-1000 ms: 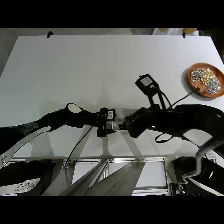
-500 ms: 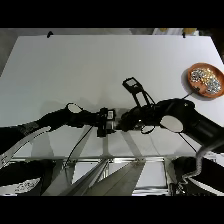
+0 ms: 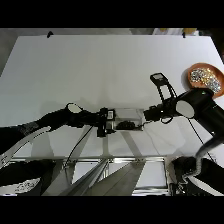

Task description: Fold the box and place the chain.

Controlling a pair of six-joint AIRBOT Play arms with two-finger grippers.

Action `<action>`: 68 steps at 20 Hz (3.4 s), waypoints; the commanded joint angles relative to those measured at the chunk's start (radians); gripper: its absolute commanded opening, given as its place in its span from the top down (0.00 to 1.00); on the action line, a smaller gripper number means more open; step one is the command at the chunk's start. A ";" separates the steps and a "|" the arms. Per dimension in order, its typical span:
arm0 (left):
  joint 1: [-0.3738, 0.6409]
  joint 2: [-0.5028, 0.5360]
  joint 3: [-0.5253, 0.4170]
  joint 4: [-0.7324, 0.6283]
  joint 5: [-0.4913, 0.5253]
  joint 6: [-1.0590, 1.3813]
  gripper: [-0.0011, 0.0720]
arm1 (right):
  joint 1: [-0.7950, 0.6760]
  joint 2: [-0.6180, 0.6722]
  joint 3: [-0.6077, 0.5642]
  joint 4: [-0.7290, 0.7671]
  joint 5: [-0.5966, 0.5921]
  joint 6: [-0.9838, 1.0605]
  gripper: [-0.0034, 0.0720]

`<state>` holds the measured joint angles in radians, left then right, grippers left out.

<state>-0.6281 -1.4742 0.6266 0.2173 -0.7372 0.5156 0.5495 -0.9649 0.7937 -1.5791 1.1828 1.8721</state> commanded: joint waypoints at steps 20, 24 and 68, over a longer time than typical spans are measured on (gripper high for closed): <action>0.001 0.000 0.001 0.000 0.000 0.000 0.61 | -0.020 -0.235 -0.188 -0.021 -0.285 0.225 0.67; 0.001 0.000 0.001 0.000 0.000 0.000 0.61 | -0.019 -0.216 -0.187 -0.018 -0.271 0.169 0.94; 0.001 0.000 0.001 0.000 0.000 0.000 0.61 | -0.206 -0.055 -0.016 -0.067 -0.176 0.038 0.91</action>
<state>-0.6281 -1.4742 0.6266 0.2173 -0.7372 0.5159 0.4072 -0.9630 0.7776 -1.5627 0.9478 1.9102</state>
